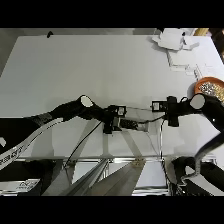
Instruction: Fold the box and place the chain.
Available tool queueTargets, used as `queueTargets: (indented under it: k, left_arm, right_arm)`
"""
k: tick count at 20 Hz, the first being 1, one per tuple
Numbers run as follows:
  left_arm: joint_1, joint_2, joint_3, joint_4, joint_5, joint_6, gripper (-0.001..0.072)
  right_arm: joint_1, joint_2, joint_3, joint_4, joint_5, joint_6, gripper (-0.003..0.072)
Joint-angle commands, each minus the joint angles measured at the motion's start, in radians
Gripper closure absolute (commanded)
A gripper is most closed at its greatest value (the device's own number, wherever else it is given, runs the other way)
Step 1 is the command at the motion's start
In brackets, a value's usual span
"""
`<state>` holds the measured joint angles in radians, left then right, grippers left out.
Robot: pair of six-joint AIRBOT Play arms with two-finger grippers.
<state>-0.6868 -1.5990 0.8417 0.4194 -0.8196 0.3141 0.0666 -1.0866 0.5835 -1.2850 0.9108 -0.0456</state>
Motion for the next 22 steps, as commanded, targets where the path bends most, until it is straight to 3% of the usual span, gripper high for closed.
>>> queueTargets:
  k: [1, 10, 12, 22]
  left_arm:
    - [0.001, 0.0, 0.001, 0.0, 0.0, 0.0, 0.0503]
    - [0.001, 0.0, 0.001, 0.0, 0.0, 0.0, 0.0503]
    - [0.001, 0.0, 0.001, 0.0, 0.0, 0.0, 0.0503]
    - [0.001, 0.0, 0.001, 0.0, 0.0, 0.0, 0.0503]
  right_arm:
    - [-0.001, -0.029, -0.005, -0.001, -0.007, -0.016, 0.0402]
    - [-0.002, -0.029, -0.04, 0.004, -0.066, -0.016, 0.0456]
    - [-0.002, -0.029, -0.041, 0.003, -0.067, -0.016, 0.0528]
    - [-0.001, -0.029, -0.066, 0.014, -0.041, -0.018, 0.0529]
